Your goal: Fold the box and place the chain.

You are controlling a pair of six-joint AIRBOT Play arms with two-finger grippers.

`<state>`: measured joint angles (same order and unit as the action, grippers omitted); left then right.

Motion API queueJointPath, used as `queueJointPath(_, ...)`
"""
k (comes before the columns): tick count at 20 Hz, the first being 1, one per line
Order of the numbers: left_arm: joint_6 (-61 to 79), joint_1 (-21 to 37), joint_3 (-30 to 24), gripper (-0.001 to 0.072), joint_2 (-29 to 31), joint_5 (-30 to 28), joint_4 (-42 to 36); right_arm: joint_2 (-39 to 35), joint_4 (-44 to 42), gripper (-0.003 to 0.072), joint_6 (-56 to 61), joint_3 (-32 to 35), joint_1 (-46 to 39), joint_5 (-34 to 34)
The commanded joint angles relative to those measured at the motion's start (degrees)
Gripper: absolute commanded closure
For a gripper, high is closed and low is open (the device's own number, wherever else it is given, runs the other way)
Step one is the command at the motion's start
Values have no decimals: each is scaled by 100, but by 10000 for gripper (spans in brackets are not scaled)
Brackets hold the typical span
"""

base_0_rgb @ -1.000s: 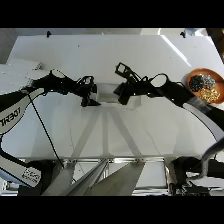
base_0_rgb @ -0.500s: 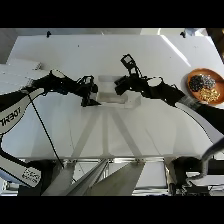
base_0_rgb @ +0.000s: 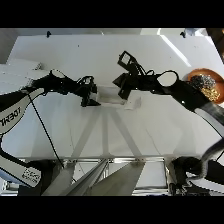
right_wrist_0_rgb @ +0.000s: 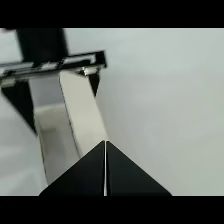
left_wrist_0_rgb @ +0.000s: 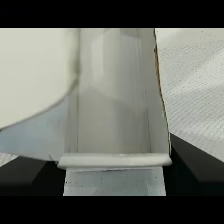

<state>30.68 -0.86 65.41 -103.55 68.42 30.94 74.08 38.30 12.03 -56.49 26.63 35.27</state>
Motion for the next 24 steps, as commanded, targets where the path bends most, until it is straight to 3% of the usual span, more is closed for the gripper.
queueJointPath(1,-7,4,2,214,4,-7,-7,-236,2122,579,549,2,2,944)
queueJointPath(3,-7,4,2,214,4,-7,-7,-109,2957,402,778,7,2,1152)
queueJointPath(6,-7,4,2,214,4,-7,-7,203,3560,351,721,7,2,1113)
queueJointPath(10,-7,7,2,214,4,-7,-7,621,3609,348,796,7,2,1032)
queueJointPath(16,-7,7,2,214,4,-7,-7,634,3598,348,1010,7,2,966)
queueJointPath(24,-7,7,2,214,4,-7,-7,767,2699,353,503,7,2,868)
